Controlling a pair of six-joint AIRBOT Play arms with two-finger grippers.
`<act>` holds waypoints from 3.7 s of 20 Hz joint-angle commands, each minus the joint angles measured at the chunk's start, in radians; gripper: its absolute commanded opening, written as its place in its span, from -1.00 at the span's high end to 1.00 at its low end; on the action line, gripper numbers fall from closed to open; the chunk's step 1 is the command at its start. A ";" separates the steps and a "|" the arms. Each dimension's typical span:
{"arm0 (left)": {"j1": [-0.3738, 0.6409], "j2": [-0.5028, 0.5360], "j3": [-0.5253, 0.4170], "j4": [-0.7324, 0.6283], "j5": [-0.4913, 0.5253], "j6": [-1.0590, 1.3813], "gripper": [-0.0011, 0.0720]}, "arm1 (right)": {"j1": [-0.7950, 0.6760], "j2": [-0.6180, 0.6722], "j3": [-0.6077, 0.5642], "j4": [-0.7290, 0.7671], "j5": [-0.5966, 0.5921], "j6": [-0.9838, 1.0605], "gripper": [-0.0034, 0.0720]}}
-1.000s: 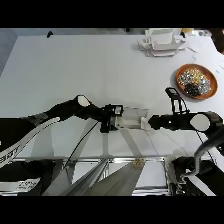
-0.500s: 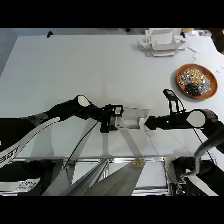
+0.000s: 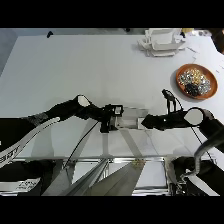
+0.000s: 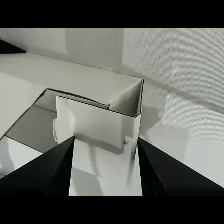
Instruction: Fold the box and place the chain.
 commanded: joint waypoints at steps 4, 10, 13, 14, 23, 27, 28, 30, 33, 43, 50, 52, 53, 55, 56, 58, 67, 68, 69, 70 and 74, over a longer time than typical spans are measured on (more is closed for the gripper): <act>0.001 0.000 0.001 0.000 0.000 0.000 0.57 | 0.151 -0.031 0.085 -0.280 -0.014 0.231 -0.15; 0.001 0.000 0.001 0.000 0.000 0.000 0.57 | 0.223 -0.083 0.101 -0.365 0.011 0.379 -0.16; 0.001 0.000 0.001 0.000 0.000 0.000 0.57 | 0.272 -0.136 0.164 -0.379 0.019 0.407 -0.16; 0.001 0.000 0.001 0.000 0.000 0.000 0.57 | 0.288 -0.152 0.180 -0.397 0.025 0.436 -0.15; 0.001 0.000 0.001 0.000 0.000 0.000 0.57 | 0.386 -0.219 0.207 -0.502 0.041 0.594 0.02; 0.001 0.000 0.001 0.000 0.000 0.000 0.57 | 0.386 -0.219 0.207 -0.541 0.040 0.627 0.07; 0.001 0.000 0.001 0.000 0.000 0.000 0.57 | 0.386 -0.219 0.207 -0.552 0.040 0.643 0.07; 0.001 0.000 0.001 0.000 0.000 0.000 0.57 | 0.386 -0.224 0.220 -0.572 0.045 0.642 0.15; 0.001 0.000 0.001 0.000 0.000 0.000 0.57 | 0.386 -0.277 0.276 -0.578 0.101 0.642 0.15; 0.001 0.000 0.001 0.000 0.000 0.000 0.57 | 0.467 -0.317 0.289 -0.600 0.117 0.642 0.13; 0.001 0.000 0.001 0.000 0.000 0.000 0.57 | 0.466 -0.376 0.289 -0.618 0.132 0.666 0.14; 0.001 0.000 0.001 0.000 0.000 0.000 0.57 | 0.466 -0.375 0.289 -0.619 0.146 0.666 0.32; 0.001 0.000 0.001 0.000 0.000 0.000 0.57 | 0.466 -0.375 0.289 -0.619 0.146 0.666 0.50; 0.001 0.000 0.001 0.000 0.000 0.000 0.57 | 0.466 -0.375 0.289 -0.618 0.146 0.665 0.74; 0.001 0.000 0.001 0.000 0.000 0.000 0.57 | 0.466 -0.375 0.289 -0.618 0.146 0.665 0.87; 0.001 0.000 0.001 0.000 0.000 0.000 0.57 | 0.466 -0.375 0.289 -0.618 0.145 0.665 0.87; 0.001 0.000 0.001 0.000 0.000 0.000 0.57 | 0.466 -0.375 0.289 -0.651 0.122 0.875 0.43; 0.001 0.000 0.001 0.000 0.000 0.000 0.57 | 0.466 -0.375 0.289 -0.651 0.122 0.876 0.46; 0.001 0.000 0.001 0.000 0.000 0.000 0.57 | 0.466 -0.375 0.289 -0.652 0.126 0.875 0.53; 0.001 0.000 0.001 0.000 0.000 0.000 0.57 | 0.466 -0.375 0.289 -0.652 0.134 0.875 0.69; 0.001 0.000 0.001 0.000 0.000 0.000 0.57 | 0.466 -0.375 0.289 -0.668 0.150 0.873 0.87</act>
